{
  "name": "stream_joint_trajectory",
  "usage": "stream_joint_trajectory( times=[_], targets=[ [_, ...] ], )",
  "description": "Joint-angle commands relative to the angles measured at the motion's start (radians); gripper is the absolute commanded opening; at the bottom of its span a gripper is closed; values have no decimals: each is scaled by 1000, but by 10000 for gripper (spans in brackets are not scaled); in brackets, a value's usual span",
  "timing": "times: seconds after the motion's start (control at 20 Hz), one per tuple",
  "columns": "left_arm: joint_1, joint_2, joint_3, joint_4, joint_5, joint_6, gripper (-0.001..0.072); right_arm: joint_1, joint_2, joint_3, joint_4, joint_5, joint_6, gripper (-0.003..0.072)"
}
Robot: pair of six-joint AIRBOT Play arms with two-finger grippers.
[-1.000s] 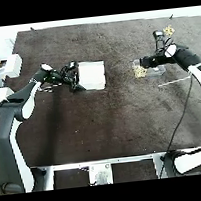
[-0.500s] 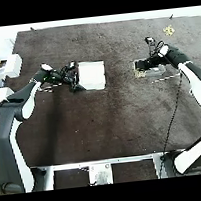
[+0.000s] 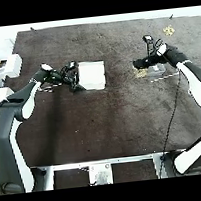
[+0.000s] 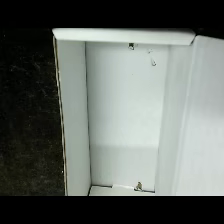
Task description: Fold the box and place the chain.
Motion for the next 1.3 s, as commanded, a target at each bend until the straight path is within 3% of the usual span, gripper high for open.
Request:
stream_joint_trajectory(
  times=[0.0, 0.45, 0.75, 0.9, 1.25],
  targets=[
    [0, 0, 0, 0, 0, 0, 411, 2, 78, 2, -16, 20, 1, 0],
    [0, 0, 0, 0, 0, 0, 411, 2, 305, -1, -87, 168, 34, 0],
    [0, 0, 0, 0, 0, 0, 411, 7, 315, -38, -150, 181, 82, -1],
    [0, 0, 0, 0, 0, 0, 411, 47, 385, -38, -147, 81, 82, -1],
    [0, 0, 0, 0, 0, 0, 411, 199, 690, -38, -233, -167, 82, -1]
  ],
)
